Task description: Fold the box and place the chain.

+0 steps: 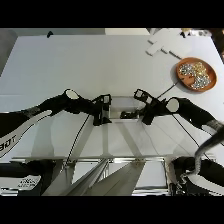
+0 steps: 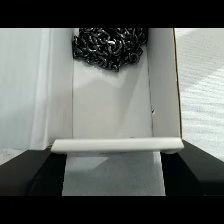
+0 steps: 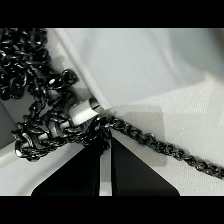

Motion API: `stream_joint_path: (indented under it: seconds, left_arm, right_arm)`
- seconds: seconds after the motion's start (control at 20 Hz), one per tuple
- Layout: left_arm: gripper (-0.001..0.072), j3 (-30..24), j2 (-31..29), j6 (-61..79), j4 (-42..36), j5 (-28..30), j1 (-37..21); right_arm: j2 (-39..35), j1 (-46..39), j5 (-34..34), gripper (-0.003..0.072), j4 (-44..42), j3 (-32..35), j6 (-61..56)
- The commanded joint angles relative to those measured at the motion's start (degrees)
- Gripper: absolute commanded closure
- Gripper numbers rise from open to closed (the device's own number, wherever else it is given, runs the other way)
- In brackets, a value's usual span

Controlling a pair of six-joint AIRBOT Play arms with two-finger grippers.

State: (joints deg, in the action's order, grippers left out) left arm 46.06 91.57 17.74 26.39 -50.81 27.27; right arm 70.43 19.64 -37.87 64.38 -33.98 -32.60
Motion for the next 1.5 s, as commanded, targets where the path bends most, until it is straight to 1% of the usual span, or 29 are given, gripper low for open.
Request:
stream_joint_path:
  seconds: [0.0,0.15,0.25,0.45,0.65,0.75,0.85,1.0,1.1,1.3,1.45]
  left_arm:
    - [0.0319,0.02,0.02,0.02,0.00,0.00,-0.04]
    - [0.0319,0.02,0.00,0.02,0.00,0.00,-0.04]
    - [0.0319,0.00,0.00,0.02,0.00,0.00,-0.04]
    - [0.0319,0.00,0.00,0.02,0.00,0.00,-0.04]
    - [0.0319,0.02,0.00,0.02,0.00,0.00,-0.04]
    - [0.0319,0.02,0.02,0.02,0.00,0.00,-0.04]
    - [0.0319,0.02,0.02,0.02,0.00,0.00,-0.04]
    - [0.0319,0.00,0.02,0.02,0.00,0.00,-0.04]
    - [0.0319,0.02,0.02,0.02,0.00,0.00,-0.04]
    - [0.0319,0.02,0.02,0.02,0.00,0.00,-0.04]
    - [0.0319,0.02,0.02,0.02,0.00,0.00,-0.04]
  right_arm:
    - [-1.03,0.04,-1.97,0.0667,0.31,0.02,-0.87]
    - [-6.01,0.04,-2.36,0.0668,1.62,0.02,-3.72]
    - [-10.95,0.04,-3.58,0.0668,1.31,0.02,-4.13]
    - [-21.35,0.07,-4.09,0.0668,0.50,0.02,-8.55]
    - [-30.23,0.07,-5.33,0.0668,-5.05,0.00,-8.46]
    - [-33.81,0.07,-5.29,0.0667,-9.86,0.00,-7.21]
    - [-36.44,0.07,-5.44,0.0667,-16.81,0.00,-4.37]
    - [-37.44,0.07,-6.01,0.0668,-28.06,-0.02,1.25]
    - [-37.13,0.07,-6.45,0.0668,-32.70,0.00,4.24]
    - [-32.85,0.09,-8.90,0.0668,-33.35,0.00,5.55]
    - [-26.12,2.82,-8.94,0.0668,-32.63,0.00,8.02]
